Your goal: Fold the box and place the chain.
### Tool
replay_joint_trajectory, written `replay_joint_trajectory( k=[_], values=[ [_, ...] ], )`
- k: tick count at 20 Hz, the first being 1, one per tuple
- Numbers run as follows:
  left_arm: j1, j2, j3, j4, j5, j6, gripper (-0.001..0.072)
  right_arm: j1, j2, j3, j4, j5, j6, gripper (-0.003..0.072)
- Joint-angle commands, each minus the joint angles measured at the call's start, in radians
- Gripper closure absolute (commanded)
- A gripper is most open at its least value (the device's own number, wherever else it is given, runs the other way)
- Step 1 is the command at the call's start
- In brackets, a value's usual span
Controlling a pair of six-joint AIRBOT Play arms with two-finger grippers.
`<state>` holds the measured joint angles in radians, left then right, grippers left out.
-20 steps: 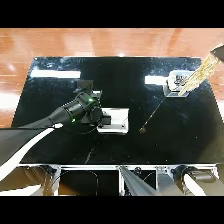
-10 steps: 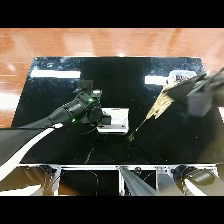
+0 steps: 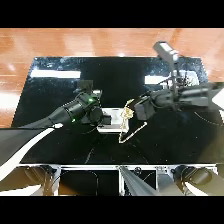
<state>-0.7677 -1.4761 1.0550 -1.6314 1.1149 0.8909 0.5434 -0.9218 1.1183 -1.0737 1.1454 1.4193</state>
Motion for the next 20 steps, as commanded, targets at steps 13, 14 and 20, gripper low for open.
replay_joint_trajectory(
  k=[13,14,20],
  values=[
    [-0.001,0.001,0.001,0.000,-0.004,0.000,0.0691,0.016,-0.261,-0.016,-0.023,-0.047,-0.032,0.0657],
    [-0.001,0.001,0.001,0.000,-0.003,0.000,0.0691,0.017,-0.270,-0.016,-0.023,-0.048,-0.033,0.0657],
    [-0.001,0.001,0.001,0.000,-0.004,0.000,0.0691,0.016,-0.280,-0.016,-0.024,-0.036,-0.033,0.0656]
  ],
)
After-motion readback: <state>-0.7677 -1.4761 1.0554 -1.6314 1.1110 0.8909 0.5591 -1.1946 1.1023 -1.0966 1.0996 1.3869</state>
